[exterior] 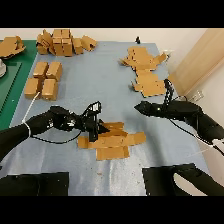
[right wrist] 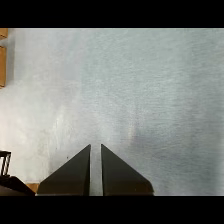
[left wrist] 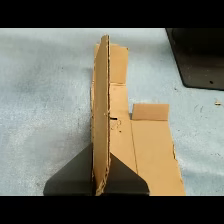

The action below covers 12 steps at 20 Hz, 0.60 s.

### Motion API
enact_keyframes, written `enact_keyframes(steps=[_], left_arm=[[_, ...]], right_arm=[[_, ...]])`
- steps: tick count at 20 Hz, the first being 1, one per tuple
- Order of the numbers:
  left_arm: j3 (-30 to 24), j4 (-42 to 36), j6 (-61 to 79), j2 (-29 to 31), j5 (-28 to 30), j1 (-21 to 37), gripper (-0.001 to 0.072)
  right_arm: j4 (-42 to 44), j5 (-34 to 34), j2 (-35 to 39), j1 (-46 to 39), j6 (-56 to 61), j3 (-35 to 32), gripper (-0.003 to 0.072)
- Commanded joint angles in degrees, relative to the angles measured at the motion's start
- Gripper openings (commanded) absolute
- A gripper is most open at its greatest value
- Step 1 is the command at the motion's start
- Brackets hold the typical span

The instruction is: Fold the box.

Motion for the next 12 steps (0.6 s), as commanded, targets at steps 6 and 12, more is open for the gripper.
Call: enact_keyframes(steps=[6, 12], left_arm=[[-0.07, 1.55, -0.33, -0.68, -0.02, -0.04, 0.0013], [-0.07, 2.12, -0.35, -0.68, 0.04, -0.04, 0.0013]], right_arm=[[0.02, 0.37, -0.04, 0.57, -0.02, 0.04, 0.0103], [0.02, 0.39, -0.04, 0.57, -0.04, 0.04, 0.009]])
